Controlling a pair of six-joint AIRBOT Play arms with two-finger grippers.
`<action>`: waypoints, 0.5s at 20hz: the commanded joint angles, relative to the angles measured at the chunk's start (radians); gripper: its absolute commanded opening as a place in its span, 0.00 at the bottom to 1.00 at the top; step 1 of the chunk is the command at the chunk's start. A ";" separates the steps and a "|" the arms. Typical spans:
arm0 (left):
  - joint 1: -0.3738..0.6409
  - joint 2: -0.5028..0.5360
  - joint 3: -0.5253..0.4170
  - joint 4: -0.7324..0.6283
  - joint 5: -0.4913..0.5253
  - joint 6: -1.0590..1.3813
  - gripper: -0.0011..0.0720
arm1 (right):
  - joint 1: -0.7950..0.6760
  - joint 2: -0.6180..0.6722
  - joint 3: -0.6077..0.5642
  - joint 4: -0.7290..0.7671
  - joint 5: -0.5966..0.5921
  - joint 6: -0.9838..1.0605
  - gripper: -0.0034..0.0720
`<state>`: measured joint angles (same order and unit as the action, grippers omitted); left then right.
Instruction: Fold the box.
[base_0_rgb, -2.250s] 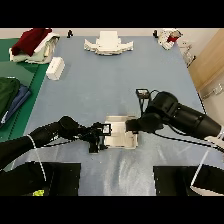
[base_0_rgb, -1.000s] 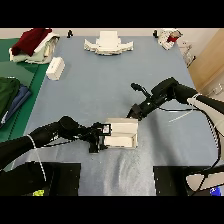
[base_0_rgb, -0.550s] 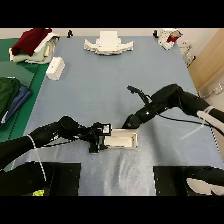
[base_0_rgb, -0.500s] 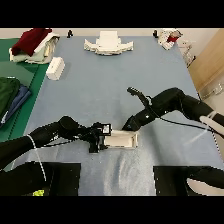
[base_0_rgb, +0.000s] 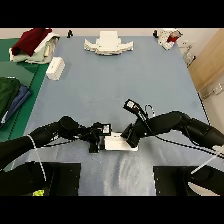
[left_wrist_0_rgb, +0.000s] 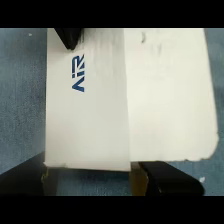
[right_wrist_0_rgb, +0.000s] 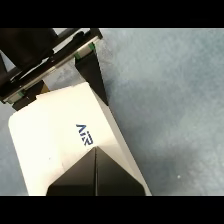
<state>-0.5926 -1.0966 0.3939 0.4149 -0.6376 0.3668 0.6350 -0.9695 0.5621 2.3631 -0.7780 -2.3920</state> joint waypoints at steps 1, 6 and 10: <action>0.000 0.000 0.001 0.000 0.000 0.000 0.65 | 0.041 0.017 -0.015 -0.043 0.071 -0.005 0.05; 0.000 0.000 0.001 0.000 0.000 0.000 0.65 | 0.040 0.018 -0.015 -0.082 0.035 -0.008 0.05; 0.000 0.000 0.001 0.000 0.000 0.000 0.65 | 0.055 0.021 -0.015 -0.110 0.035 -0.028 0.05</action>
<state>-0.5926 -1.0966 0.3939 0.4149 -0.6380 0.3668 0.6781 -0.9512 0.5476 2.2837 -0.7399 -2.4058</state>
